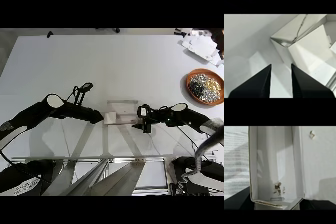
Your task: Fold the box and place the chain.
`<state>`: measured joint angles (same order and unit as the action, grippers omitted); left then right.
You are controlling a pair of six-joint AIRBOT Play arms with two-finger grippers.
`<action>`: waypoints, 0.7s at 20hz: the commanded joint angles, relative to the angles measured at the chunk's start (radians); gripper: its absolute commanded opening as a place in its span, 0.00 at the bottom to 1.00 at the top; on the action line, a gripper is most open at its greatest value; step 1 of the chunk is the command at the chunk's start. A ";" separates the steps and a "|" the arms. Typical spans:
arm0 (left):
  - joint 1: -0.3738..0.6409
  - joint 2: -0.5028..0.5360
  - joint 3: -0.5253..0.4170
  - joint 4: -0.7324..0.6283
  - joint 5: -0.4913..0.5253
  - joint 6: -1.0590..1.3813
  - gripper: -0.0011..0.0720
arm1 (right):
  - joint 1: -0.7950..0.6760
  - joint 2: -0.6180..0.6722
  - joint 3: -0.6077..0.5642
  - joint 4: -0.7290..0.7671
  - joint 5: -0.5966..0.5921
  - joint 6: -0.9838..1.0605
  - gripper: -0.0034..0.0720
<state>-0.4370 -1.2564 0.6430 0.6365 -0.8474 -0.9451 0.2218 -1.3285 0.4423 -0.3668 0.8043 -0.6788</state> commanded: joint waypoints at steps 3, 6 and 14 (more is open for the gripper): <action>-0.008 0.001 0.014 -0.005 -0.024 -0.001 0.40 | 0.000 0.000 0.000 0.000 0.000 0.000 0.63; -0.019 0.001 0.014 -0.022 -0.030 -0.001 0.40 | 0.000 0.001 0.000 0.000 0.000 0.000 0.63; -0.045 0.001 0.031 -0.048 -0.037 -0.001 0.40 | 0.000 0.000 0.000 0.000 0.000 0.000 0.63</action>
